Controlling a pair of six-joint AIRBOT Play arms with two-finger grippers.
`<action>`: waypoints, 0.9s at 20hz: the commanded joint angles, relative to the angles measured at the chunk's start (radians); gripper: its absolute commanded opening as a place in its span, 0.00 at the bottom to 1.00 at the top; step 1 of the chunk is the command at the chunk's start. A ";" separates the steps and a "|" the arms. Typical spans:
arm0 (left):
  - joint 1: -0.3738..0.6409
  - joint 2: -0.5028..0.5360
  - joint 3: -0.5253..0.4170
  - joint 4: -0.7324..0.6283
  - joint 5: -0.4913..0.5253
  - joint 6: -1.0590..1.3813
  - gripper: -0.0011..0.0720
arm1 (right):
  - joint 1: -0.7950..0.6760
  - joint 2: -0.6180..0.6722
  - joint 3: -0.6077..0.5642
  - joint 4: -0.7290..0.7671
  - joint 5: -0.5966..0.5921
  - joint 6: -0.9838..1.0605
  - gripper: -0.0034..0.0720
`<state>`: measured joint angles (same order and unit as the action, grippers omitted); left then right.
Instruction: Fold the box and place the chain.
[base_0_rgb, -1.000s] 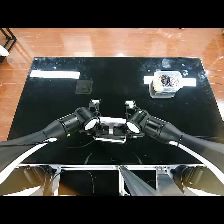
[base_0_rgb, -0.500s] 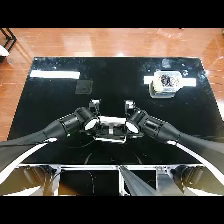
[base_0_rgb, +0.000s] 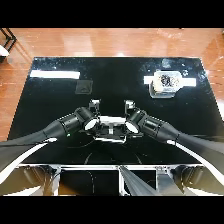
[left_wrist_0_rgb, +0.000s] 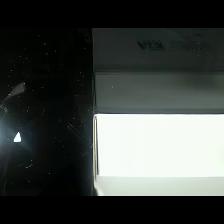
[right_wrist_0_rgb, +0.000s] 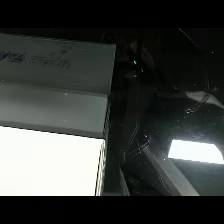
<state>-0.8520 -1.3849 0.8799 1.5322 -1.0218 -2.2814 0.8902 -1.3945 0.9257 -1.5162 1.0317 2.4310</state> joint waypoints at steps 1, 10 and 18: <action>-0.001 0.000 0.000 -0.001 0.000 0.000 0.05 | 0.010 -0.006 0.001 0.005 -0.003 0.000 0.36; -0.001 0.000 0.000 -0.001 0.000 0.000 0.05 | 0.024 -0.009 0.003 0.005 -0.023 -0.005 0.07; -0.001 0.000 0.000 -0.001 -0.001 0.001 0.05 | 0.024 -0.009 0.045 0.003 0.011 -0.047 0.43</action>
<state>-0.8528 -1.3849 0.8799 1.5318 -1.0233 -2.2772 0.9142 -1.4044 0.9466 -1.5150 1.0210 2.4115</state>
